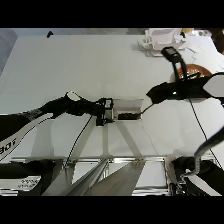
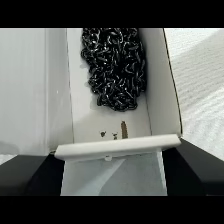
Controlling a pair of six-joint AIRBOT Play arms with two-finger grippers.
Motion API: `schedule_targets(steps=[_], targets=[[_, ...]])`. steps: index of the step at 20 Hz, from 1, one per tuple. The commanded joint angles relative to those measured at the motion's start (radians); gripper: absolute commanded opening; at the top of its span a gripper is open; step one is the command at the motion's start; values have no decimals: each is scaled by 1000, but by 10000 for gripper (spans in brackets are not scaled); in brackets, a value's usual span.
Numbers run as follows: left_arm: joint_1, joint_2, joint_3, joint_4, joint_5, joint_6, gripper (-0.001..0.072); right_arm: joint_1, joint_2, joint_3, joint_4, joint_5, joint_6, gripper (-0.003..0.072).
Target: Fold the box and place the chain.
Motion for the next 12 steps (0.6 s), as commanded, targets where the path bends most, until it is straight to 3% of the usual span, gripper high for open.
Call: schedule_targets(steps=[1, 2, 4, 12], targets=[[0, 0, 1, 0, 0, 0, 12, -129, -3, -19, -114, -14, 80, 182], [0, 0, 1, 0, 0, 0, 12, -147, -24, -40, -121, -31, 81, 191], [0, 0, 1, 0, 0, 0, 12, -151, -83, -77, -132, -77, 81, 293], [0, 0, 1, 0, 0, 0, 12, -150, -292, -104, -151, -166, 110, 297]])
